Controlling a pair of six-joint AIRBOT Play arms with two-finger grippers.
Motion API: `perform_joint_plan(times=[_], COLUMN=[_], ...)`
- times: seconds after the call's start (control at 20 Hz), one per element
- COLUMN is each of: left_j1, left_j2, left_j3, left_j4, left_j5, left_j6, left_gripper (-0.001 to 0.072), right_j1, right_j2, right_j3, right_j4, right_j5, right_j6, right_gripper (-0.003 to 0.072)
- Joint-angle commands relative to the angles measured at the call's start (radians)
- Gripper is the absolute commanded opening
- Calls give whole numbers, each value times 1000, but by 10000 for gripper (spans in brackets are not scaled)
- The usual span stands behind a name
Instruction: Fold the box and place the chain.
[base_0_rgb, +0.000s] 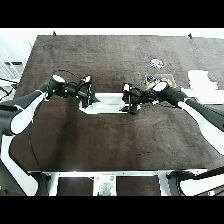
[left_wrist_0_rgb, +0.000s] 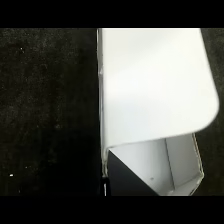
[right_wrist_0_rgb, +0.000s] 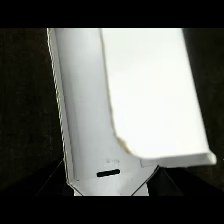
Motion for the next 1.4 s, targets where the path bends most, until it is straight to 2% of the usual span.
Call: perform_joint_plan(times=[0.0, 0.25, 0.8, 1.35], left_j1=[-1, -1, -1, -1], left_j2=[0, 0, 0, 0], left_j3=[0, 0, 0, 0], left_j4=[-1, -1, -2, -4], left_j5=[2, -2, -2, -2], left_j6=[0, 0, 0, 0], left_gripper=[21, 21, 21, 21], right_j1=[-2, -3, -37, -57], right_j2=[-55, -74, -109, -166], right_j3=[44, 58, 96, 186], right_j4=[14, 64, 62, 15], right_j5=[66, 70, 115, 228], right_j6=[-34, -93, -111, -96], right_gripper=[640, 641, 641, 641])
